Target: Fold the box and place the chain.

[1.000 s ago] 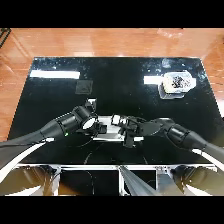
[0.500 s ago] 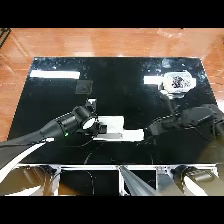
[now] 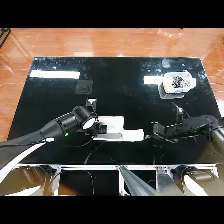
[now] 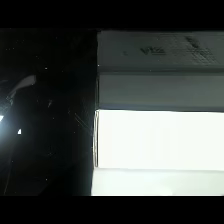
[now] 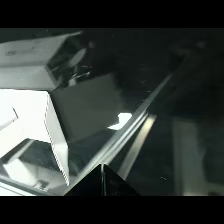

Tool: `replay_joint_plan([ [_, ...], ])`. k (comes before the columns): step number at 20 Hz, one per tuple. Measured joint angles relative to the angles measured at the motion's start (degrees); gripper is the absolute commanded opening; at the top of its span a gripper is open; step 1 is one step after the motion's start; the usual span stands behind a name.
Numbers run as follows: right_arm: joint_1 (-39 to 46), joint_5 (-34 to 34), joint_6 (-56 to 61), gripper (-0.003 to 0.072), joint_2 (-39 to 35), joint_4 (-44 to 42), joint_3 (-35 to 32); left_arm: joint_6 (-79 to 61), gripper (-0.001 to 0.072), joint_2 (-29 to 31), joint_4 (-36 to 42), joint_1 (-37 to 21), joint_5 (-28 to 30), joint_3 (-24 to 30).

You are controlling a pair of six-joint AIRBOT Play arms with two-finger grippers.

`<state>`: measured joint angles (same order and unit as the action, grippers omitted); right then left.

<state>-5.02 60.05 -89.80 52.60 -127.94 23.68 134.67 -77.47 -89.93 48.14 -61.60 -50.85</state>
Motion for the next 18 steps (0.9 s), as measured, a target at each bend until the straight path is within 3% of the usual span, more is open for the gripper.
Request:
replay_joint_plan([
  [5, -8.17, -9.62, 2.43, 0.0019, 7.15, -7.30, -1.25, -0.61, 0.0023, 0.00, 0.04, 0.02, -0.15, 0.00],
  [6, -9.16, -10.49, 2.40, 0.0107, 8.09, -8.50, -1.25, -0.63, 0.0022, 0.00, 0.09, 0.00, -0.26, 0.00],
  [7, -10.05, -11.32, 2.10, 0.0288, 8.83, -9.64, -1.18, -0.70, 0.0023, 0.00, 0.11, 0.00, -0.33, 0.00],
  [8, -10.67, -11.61, 1.70, 0.0398, 9.29, -10.67, -0.94, -0.81, 0.0023, 0.00, 0.11, 0.02, -0.35, 0.00],
  [10, -11.54, -11.52, 0.68, 0.0551, 9.90, -12.22, -0.22, -0.85, 0.0022, 0.00, 0.15, 0.00, -0.37, 0.00],
  [13, -12.13, -10.69, -1.55, 0.0554, 10.38, -12.00, 1.57, -0.90, 0.0022, 0.00, 0.20, 0.02, -0.39, 0.00],
  [14, -12.22, -10.36, -2.03, 0.0710, 10.49, -11.96, 2.32, -0.92, 0.0022, 0.00, 0.20, 0.00, -0.42, 0.00],
  [18, -12.79, -7.26, -3.56, 0.0696, 10.58, -12.79, 5.84, -1.01, 0.0022, 0.02, 0.20, 0.00, -0.44, 0.00],
])
